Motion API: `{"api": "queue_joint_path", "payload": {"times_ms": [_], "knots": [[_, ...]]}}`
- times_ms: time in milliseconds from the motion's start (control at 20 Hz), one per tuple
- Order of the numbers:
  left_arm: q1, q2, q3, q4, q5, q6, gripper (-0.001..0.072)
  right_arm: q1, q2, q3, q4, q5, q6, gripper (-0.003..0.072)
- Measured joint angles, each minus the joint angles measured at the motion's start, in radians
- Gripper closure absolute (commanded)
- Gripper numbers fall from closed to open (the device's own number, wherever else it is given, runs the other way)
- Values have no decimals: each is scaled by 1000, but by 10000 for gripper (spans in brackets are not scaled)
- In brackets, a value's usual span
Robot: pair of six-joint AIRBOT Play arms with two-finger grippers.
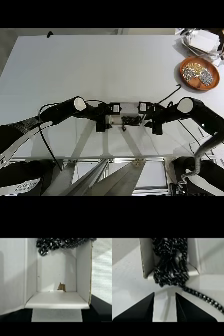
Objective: Fold the box and place the chain.
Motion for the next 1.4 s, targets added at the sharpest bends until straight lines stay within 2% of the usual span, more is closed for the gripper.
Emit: {"api": "queue_joint_path", "payload": {"times_ms": [350, 500, 600, 700, 1100, 1400], "knots": [[0, 0, 0, 0, 0, 0, 498, 21, -81, -4, 87, -51, -122, 442], [0, 0, 0, 0, 0, 0, 498, 23, -94, -4, 99, -77, -140, 530], [0, 0, 0, 0, 0, 0, 498, 24, -98, -4, 99, -89, -144, 639], [0, 0, 0, 1, 0, 0, 498, 24, -99, -3, 95, -88, -147, 666], [0, 0, 0, 0, 0, 0, 498, 25, -61, -5, -4, -69, -96, 667], [0, 0, 0, 0, 0, 0, 498, 24, 81, -4, -107, -59, 19, 667]]}}
